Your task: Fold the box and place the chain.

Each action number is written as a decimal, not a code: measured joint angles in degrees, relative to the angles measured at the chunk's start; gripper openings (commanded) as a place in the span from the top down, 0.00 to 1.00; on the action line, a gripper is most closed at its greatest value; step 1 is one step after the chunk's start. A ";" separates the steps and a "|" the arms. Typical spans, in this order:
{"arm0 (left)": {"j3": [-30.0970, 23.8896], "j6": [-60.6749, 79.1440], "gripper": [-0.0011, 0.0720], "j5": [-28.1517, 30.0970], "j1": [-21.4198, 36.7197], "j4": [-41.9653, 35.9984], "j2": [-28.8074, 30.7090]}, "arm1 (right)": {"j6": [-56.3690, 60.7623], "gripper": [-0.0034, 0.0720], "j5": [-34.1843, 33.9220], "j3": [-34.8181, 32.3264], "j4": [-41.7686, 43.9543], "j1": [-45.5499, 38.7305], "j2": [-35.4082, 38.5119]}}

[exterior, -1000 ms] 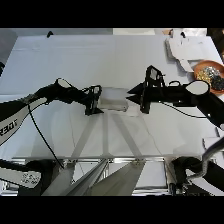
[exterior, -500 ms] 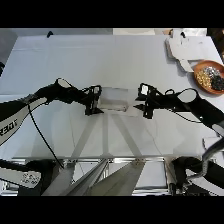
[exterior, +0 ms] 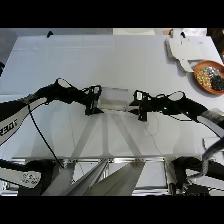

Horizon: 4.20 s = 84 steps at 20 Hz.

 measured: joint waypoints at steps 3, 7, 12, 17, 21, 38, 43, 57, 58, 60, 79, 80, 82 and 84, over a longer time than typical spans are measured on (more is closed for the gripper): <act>0.00 0.00 0.55 0.00 0.00 0.00 0.00 | -1.95 0.67 0.44 0.00 2.80 0.02 -0.55; 0.00 0.00 0.55 -0.02 0.00 -0.02 0.02 | -4.15 0.75 2.03 0.00 4.37 0.02 -0.83; 0.00 0.02 0.55 -0.04 0.00 0.00 0.02 | -7.06 0.76 1.99 -0.02 6.14 1.29 -0.87; 0.00 -0.04 0.55 -0.04 0.00 0.00 0.00 | -8.44 0.90 -0.61 -0.02 9.14 3.26 -0.87; 0.00 0.00 0.55 -0.04 0.00 0.00 0.00 | -9.01 0.49 -1.42 -0.02 9.94 3.78 -0.87; 0.00 0.00 0.55 -0.02 0.00 0.00 0.02 | -7.54 0.94 -3.76 -0.04 9.55 3.93 4.35; 0.00 0.00 0.55 -0.02 0.00 0.00 0.02 | 2.86 0.94 -4.59 -0.04 1.44 3.93 13.68; 0.00 0.00 0.55 -0.02 0.00 -0.02 0.02 | 83.71 0.95 1.64 -0.31 -42.01 -5.14 28.39; 0.00 0.00 0.55 -0.02 0.00 -0.02 0.02 | 87.93 0.95 2.80 -0.33 -42.21 -6.62 27.65; 0.00 0.00 0.55 -0.02 0.00 -0.02 0.02 | 93.77 0.95 5.11 -0.33 -41.03 -8.70 25.66; 0.00 0.00 0.55 -0.02 0.00 -0.02 0.02 | 90.38 0.95 4.59 -4.02 -13.42 -10.62 7.32; 0.00 0.00 0.55 -0.02 0.00 -0.02 0.02 | 90.18 0.95 4.11 -4.02 -12.74 -10.08 6.51; 0.00 0.00 0.55 -0.02 0.00 -0.02 0.02 | 89.09 0.95 3.15 -4.04 -10.93 -8.31 5.25; 0.00 0.00 0.55 -0.02 0.00 -0.02 0.02 | 87.56 0.95 2.16 -4.04 -8.37 -6.21 4.52</act>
